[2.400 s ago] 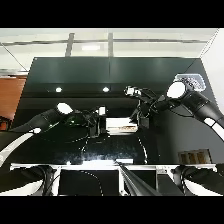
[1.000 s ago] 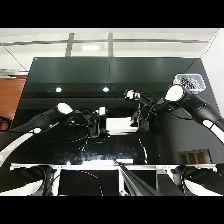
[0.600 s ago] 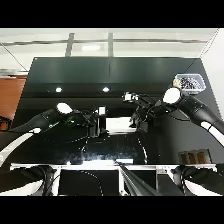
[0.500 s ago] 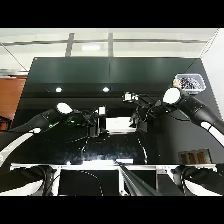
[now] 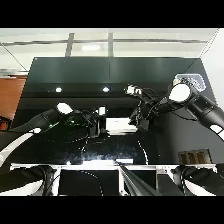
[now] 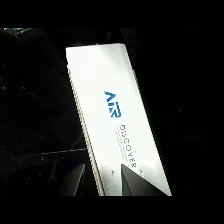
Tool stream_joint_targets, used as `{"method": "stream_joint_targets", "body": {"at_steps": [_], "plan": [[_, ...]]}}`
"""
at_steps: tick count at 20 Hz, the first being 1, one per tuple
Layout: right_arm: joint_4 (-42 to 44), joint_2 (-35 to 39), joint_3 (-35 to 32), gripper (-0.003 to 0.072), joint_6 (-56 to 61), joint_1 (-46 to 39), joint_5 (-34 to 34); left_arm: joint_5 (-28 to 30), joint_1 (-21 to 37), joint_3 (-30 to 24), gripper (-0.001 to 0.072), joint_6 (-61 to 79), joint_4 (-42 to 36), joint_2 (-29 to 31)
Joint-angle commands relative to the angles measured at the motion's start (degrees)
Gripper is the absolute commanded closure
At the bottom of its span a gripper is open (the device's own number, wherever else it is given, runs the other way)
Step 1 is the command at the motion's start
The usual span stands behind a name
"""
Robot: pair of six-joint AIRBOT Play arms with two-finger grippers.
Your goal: Fold the box and place the chain.
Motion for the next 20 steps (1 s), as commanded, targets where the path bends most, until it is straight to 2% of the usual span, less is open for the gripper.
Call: {"method": "stream_joint_targets", "body": {"at_steps": [1, 2, 3, 5, 8, 10, 20], "plan": [[-0.02, 1.09, 0.15, 0.0622, 11.72, -0.04, 0.7, 0.09, -0.02, 0.07, 0.0241, -0.02, 0.0, 0.0], [0.0, 1.09, 0.15, 0.0674, 16.11, -0.07, 0.66, 0.09, -0.02, 0.07, 0.0241, -0.02, 0.0, 0.0], [0.87, 1.03, 0.09, 0.0674, 23.17, -0.42, 0.76, 0.09, -0.02, 0.07, 0.0241, -0.02, 0.0, 0.0], [8.26, 0.55, -1.81, 0.0674, 32.92, -3.02, 0.68, 0.11, -0.02, 0.07, 0.0241, -0.02, 0.0, 0.0], [24.98, -0.09, -7.65, 0.0674, 32.59, -6.32, -4.22, 0.11, -0.02, 0.07, 0.0241, -0.02, 0.0, 0.0], [28.98, -1.22, -9.99, 0.0674, 32.83, -6.08, -6.29, 0.11, -0.02, 0.07, 0.0241, -0.02, 0.0, 0.0], [25.68, -6.03, -11.72, 0.0674, 35.04, -5.27, -6.14, 0.22, -0.02, 0.07, 0.0241, -0.02, 0.0, 0.0]]}}
